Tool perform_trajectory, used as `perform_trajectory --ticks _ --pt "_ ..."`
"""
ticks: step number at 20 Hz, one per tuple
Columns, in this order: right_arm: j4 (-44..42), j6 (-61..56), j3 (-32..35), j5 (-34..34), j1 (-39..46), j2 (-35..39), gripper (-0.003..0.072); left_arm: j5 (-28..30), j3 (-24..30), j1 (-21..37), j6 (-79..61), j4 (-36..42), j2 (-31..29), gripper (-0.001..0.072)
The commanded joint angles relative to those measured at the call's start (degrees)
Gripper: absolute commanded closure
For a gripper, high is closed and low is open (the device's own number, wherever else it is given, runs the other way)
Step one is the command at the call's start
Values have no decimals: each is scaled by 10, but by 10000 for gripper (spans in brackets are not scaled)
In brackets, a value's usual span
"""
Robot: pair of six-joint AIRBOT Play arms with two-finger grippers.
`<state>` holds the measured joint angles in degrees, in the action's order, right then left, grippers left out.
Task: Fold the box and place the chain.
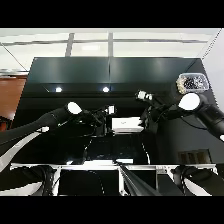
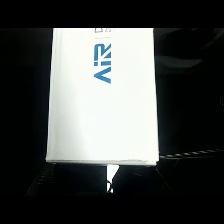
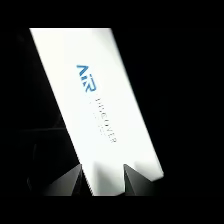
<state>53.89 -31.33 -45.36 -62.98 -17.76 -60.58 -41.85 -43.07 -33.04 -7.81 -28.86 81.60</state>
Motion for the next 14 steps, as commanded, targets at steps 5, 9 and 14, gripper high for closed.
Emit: perform_trajectory --ticks 5,9,14 --pt "-208 -201 66 -77 90 28 678 1 0 0 -1 0 0 359" --pt "-371 -199 118 -53 107 -12 681 1 0 0 -1 0 0 359" --pt "-330 -204 118 6 97 -68 674 1 0 0 -1 0 0 359"
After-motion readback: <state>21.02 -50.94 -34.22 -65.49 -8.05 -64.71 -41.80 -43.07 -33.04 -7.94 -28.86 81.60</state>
